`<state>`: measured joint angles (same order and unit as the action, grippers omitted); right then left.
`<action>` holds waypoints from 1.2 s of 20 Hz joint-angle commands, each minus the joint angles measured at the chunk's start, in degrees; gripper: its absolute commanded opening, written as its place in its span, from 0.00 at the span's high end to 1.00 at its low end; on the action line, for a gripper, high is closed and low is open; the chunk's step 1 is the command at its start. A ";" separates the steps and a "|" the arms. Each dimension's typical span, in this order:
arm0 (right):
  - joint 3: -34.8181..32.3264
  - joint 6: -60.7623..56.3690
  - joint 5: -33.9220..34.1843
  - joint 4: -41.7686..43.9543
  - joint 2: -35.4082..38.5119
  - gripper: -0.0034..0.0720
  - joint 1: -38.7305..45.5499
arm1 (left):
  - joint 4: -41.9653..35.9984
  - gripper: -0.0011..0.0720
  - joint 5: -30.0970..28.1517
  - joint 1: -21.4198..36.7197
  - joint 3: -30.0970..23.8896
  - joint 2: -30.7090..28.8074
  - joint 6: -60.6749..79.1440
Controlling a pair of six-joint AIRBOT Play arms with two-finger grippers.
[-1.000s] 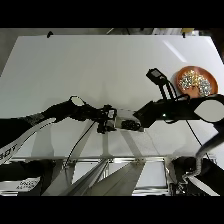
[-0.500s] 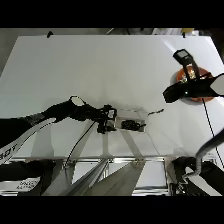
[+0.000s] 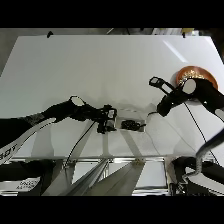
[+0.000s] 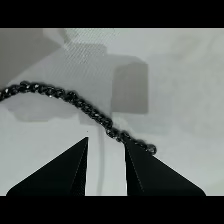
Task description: Fold the box and place the chain.
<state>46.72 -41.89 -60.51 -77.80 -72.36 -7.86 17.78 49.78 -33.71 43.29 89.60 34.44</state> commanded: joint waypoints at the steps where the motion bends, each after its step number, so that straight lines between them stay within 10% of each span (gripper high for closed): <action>1: -0.24 3.41 0.42 0.00 -3.10 0.61 -0.52 | 0.02 0.75 0.00 0.04 0.04 -0.04 0.00; 6: -0.26 3.37 0.70 -0.02 -5.18 0.63 -0.52 | 0.02 0.75 -0.02 0.04 0.04 -0.04 0.00; 11: -0.26 3.32 -0.04 -0.20 -6.34 0.94 -0.52 | 0.02 0.75 0.00 0.04 0.04 -0.04 0.00; 14: -0.26 2.71 -1.66 -0.22 -4.72 0.94 -0.52 | 0.02 0.75 -0.02 0.04 0.04 -0.04 0.02; 24: -0.26 -0.02 -11.96 12.20 21.00 0.94 -0.52 | 0.00 0.75 0.00 0.04 0.04 -0.04 0.00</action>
<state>46.41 -41.63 -68.23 -72.84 -58.54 -8.34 17.78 49.78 -33.71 43.29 89.60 34.44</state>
